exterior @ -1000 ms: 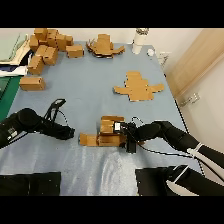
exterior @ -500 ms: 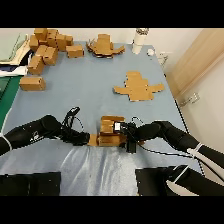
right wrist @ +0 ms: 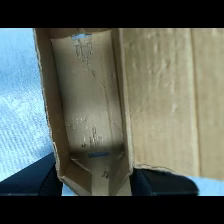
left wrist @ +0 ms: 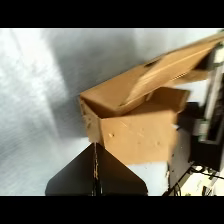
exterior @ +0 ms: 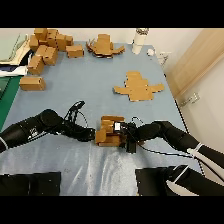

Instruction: Fold the box.

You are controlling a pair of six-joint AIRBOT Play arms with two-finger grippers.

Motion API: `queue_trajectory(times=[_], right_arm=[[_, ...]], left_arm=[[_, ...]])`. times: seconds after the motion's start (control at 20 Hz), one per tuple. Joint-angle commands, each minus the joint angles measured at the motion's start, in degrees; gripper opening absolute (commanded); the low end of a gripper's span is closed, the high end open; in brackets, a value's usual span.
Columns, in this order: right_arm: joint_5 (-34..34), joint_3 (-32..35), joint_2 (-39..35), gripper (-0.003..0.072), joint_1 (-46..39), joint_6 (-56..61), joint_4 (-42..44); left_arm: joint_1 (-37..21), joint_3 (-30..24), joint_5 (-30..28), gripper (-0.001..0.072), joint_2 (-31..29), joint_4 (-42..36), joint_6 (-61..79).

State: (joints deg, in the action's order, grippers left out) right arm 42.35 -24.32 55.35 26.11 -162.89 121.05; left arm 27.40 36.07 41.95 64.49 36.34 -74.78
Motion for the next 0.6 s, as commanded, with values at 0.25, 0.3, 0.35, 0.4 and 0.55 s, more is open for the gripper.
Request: queue_trajectory(times=[0.25, 0.3, 0.35, 0.4, 0.55], right_arm=[[-0.02, 0.0, -0.02, 0.0499, -0.02, 0.0, -0.02], [-0.02, 0.0, -0.02, 0.0499, -0.02, 0.0, 0.0], [-0.02, 0.0, -0.02, 0.0499, -0.02, 0.0, 0.0], [-0.02, 0.0, -0.02, 0.0499, -0.02, 0.0, 0.0], [-0.02, -0.02, -0.02, 0.0498, -0.02, 0.0, 0.0]], left_arm=[[0.02, 0.66, 1.55, 0.029, -0.9, -0.37, -0.15], [0.02, 0.66, 1.55, 0.0291, -0.9, -0.39, -0.17], [0.02, 0.66, 1.57, 0.0292, -0.9, -0.61, -0.15], [0.04, 0.66, 1.57, 0.0319, -0.9, -1.07, -0.09], [0.09, 0.66, 1.79, 0.0321, -0.9, -3.15, 2.01]])
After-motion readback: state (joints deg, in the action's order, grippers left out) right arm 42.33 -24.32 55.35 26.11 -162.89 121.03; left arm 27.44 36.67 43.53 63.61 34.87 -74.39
